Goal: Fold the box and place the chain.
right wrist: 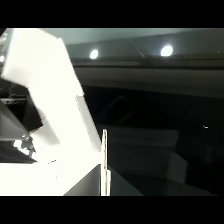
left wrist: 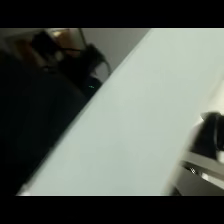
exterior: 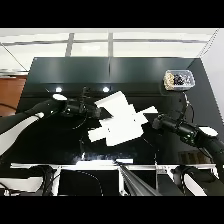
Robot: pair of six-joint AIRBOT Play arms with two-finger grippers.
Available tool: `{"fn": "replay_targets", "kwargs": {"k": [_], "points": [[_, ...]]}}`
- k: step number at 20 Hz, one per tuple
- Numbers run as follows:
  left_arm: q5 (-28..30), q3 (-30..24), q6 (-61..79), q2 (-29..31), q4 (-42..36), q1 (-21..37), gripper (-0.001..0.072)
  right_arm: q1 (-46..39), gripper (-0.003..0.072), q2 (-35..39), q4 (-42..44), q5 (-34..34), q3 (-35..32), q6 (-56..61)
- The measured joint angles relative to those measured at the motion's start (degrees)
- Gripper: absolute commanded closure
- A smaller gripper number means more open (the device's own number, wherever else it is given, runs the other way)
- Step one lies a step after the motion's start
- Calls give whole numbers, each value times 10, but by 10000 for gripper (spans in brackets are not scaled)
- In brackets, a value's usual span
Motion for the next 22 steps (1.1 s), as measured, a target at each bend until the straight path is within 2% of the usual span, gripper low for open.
{"fn": "replay_targets", "kwargs": {"k": [2,3,5,6,8,11,18,19,20,21,22], "points": [[-54,24,15,-27,21,0,122,0,672,0,0,1,0,4],[-73,32,19,-35,28,0,274,0,671,0,0,1,0,6],[-96,42,26,-45,50,2,391,0,671,0,0,1,0,8],[-107,45,27,-49,57,4,482,0,671,0,0,0,0,9],[-121,48,31,-52,79,10,516,0,671,0,-1,-4,0,13],[-131,51,36,-55,94,18,681,0,670,0,-29,-7,0,32],[-145,52,57,-56,104,25,682,0,654,0,-124,12,0,104],[-145,52,59,-56,104,25,683,0,410,0,-129,15,0,108],[-143,52,59,-56,103,25,684,0,62,0,-136,19,0,110],[-142,52,59,-56,104,25,684,-1,17,0,-136,22,0,112],[-144,54,61,-54,104,25,685,-4,18,0,-143,26,4,114]]}}
